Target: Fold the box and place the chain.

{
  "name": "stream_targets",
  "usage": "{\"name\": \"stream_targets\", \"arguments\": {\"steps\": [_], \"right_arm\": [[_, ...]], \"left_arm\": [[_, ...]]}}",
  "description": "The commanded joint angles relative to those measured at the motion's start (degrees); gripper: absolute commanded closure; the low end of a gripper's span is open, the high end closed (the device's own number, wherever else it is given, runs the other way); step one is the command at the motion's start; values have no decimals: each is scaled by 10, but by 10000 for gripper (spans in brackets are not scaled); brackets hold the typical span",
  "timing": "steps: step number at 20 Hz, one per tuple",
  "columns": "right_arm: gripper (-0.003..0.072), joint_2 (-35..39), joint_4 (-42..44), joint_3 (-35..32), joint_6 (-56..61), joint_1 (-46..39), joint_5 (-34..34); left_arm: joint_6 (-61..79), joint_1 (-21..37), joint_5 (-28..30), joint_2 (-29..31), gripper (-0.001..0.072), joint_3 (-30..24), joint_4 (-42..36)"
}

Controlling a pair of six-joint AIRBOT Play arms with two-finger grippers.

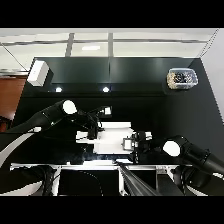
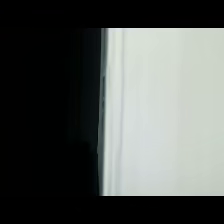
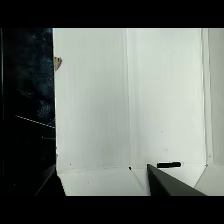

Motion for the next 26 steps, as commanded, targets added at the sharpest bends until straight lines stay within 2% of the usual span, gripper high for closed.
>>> {"name": "stream_targets", "arguments": {"steps": [1, 6, 12, 26], "right_arm": [[58, -2, 2, 0, 0, 2, -14], [57, -1, 12, 15, 18, -1, -14], [57, -2, 15, 60, 55, -67, -2], [58, -2, 18, 61, -5, -88, -19]], "left_arm": [[0, 0, 0, 0, 681, 0, 0], [0, 0, 0, 0, 681, 0, 0], [-2, 0, -1, 0, 680, 0, 0], [-2, 0, -12, 1, 681, 0, 0]]}}
